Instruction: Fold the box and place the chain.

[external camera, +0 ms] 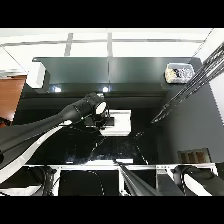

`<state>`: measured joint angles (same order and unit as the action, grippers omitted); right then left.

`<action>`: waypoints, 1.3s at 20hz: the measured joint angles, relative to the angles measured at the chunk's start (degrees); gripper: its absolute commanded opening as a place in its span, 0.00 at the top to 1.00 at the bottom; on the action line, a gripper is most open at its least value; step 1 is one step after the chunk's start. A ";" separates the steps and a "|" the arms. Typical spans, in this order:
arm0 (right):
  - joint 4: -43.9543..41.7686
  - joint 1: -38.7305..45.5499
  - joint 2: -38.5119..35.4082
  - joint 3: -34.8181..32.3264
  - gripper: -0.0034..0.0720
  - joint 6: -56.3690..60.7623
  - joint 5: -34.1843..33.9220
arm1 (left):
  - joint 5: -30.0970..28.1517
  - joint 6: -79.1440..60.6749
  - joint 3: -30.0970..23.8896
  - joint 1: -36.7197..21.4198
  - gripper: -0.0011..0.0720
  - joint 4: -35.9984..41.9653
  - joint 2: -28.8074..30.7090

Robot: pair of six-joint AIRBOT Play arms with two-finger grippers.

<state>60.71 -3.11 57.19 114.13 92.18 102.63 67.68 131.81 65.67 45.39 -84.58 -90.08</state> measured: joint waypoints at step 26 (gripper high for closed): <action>-9.42 -19.52 5.88 -13.42 0.93 -1.14 -12.41 | 0.37 0.00 0.00 0.00 0.95 0.00 0.00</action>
<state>51.29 -22.63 63.07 100.71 91.05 90.21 68.05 131.81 65.67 45.39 -84.58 -90.08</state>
